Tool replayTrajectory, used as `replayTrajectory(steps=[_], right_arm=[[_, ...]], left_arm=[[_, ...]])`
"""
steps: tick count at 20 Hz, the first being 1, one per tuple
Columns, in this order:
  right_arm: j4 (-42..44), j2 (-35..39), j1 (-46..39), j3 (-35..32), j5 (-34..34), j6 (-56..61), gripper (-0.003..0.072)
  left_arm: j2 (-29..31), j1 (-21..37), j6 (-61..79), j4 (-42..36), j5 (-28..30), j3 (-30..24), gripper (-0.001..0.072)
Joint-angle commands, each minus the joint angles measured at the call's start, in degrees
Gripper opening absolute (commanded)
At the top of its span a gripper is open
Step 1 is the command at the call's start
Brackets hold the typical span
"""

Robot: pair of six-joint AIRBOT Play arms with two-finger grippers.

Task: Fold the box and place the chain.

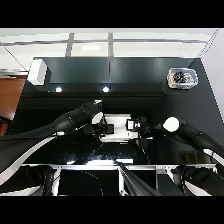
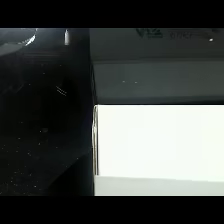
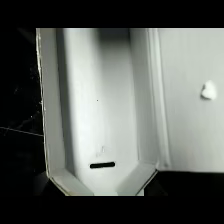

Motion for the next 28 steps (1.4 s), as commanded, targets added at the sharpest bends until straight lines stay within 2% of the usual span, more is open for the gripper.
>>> replayTrajectory(steps=[1, 8, 9, 10, 11, 12, 13, 19, 23, 28], right_arm=[[-6.21, 3.15, -0.2, 0.85, 2.91, 4.55, 0.0625], [-5.73, 3.1, -0.04, 0.83, 5.25, 1.14, 0.0618], [-5.55, 3.1, -0.02, 0.83, 5.46, 1.18, 0.0481], [-5.09, 3.08, -0.04, 0.83, 5.44, 1.18, 0.0478], [-5.11, 3.06, -0.02, 0.83, 5.4, 1.16, 0.0416], [-5.14, 3.06, -0.04, 0.81, 5.38, 1.18, 0.0249], [-4.76, 2.99, -0.02, 0.81, 5.4, 1.2, 0.0171], [2.64, 1.7, 2.4, 0.81, 3.1, 1.29, 0.0171], [5.01, 0.0, 4.98, 0.81, -0.98, 2.23, 0.0171], [5.77, -0.35, 4.92, 0.81, -2.08, 2.43, 0.0171]], left_arm=[[0.0, 0.02, 1.62, 0.0, -0.55, 0.02, 0.0027], [-0.02, 0.02, 2.58, 0.46, -1.53, 0.02, 0.0027], [-0.02, 0.04, 2.58, 0.46, -1.46, 0.02, 0.0027], [-0.02, 0.04, 2.58, 0.46, -1.33, 0.02, 0.0027], [-0.02, 0.02, 2.58, 0.42, -1.16, 0.02, 0.0027], [-0.02, 0.02, 2.58, 0.26, -1.01, 0.02, 0.0027], [-0.02, 0.02, 2.58, 0.17, -0.87, 0.02, 0.0027], [-0.02, 0.02, 2.6, 0.07, -0.72, 0.02, 0.0027], [-0.02, 0.02, 2.64, 0.04, -0.74, 0.02, 0.0027], [-0.02, 0.04, 2.73, 0.04, -0.39, 0.02, 0.0027]])
